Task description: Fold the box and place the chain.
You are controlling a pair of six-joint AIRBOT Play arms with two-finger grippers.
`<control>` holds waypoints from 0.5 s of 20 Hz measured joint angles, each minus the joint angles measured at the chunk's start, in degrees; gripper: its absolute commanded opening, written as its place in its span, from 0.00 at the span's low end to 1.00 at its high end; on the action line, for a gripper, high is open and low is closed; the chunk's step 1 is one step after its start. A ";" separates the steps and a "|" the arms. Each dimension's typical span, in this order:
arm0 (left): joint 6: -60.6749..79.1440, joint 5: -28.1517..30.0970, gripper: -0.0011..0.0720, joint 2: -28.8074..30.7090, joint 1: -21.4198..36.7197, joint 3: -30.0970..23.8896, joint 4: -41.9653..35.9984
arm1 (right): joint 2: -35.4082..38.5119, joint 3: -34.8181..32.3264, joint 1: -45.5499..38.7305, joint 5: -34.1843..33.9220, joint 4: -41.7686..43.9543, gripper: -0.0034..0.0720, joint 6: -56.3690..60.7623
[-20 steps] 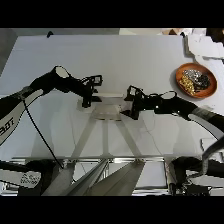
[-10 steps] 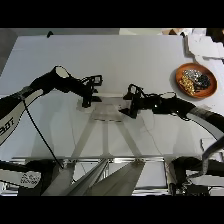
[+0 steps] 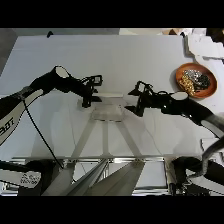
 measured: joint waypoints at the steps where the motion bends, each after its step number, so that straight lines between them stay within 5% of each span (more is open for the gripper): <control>1: -0.02 0.02 0.03 0.00 0.00 0.00 0.00 | 1.77 -1.46 -0.04 0.11 -0.35 0.96 0.35; 10: 0.00 0.00 0.03 0.00 0.00 0.00 0.00 | 10.05 -10.19 4.81 -3.32 -3.54 0.96 4.26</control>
